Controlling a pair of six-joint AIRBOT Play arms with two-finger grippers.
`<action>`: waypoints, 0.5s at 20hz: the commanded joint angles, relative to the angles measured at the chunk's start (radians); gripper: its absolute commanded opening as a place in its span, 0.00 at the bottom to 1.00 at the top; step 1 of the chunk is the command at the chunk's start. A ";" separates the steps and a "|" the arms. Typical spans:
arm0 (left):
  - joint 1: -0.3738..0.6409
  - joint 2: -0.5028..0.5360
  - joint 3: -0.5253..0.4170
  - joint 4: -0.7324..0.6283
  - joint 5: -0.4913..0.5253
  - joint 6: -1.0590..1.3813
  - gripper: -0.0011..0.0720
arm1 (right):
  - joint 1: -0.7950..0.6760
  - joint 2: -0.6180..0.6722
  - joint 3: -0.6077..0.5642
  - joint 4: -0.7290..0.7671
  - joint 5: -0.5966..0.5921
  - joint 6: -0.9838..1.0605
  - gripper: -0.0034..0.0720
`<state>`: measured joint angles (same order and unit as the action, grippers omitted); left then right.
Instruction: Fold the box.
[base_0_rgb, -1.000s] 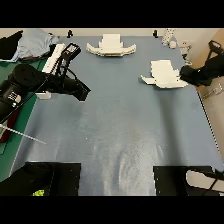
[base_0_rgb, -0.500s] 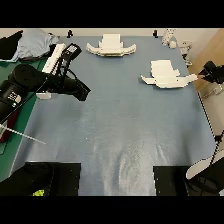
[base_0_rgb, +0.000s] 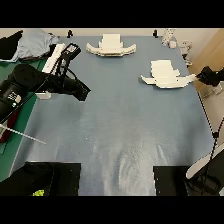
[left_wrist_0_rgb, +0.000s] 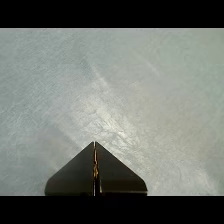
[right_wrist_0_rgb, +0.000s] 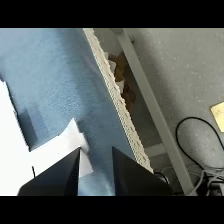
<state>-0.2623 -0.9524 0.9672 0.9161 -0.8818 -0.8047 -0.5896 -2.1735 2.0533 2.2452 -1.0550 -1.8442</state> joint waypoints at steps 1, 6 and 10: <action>0.000 0.000 0.001 0.000 0.000 0.000 0.03 | 0.000 -0.022 0.006 0.049 0.002 -0.086 0.41; 0.000 0.000 0.001 0.000 0.000 0.000 0.03 | 0.012 -0.021 0.007 0.117 -0.053 -0.167 0.41; 0.000 0.000 0.001 0.000 0.000 0.000 0.03 | 0.032 -0.019 0.033 0.127 -0.099 -0.217 0.31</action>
<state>-0.2623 -0.9524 0.9672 0.9161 -0.8814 -0.8051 -0.5674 -2.1918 2.0724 2.3493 -1.1160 -2.0129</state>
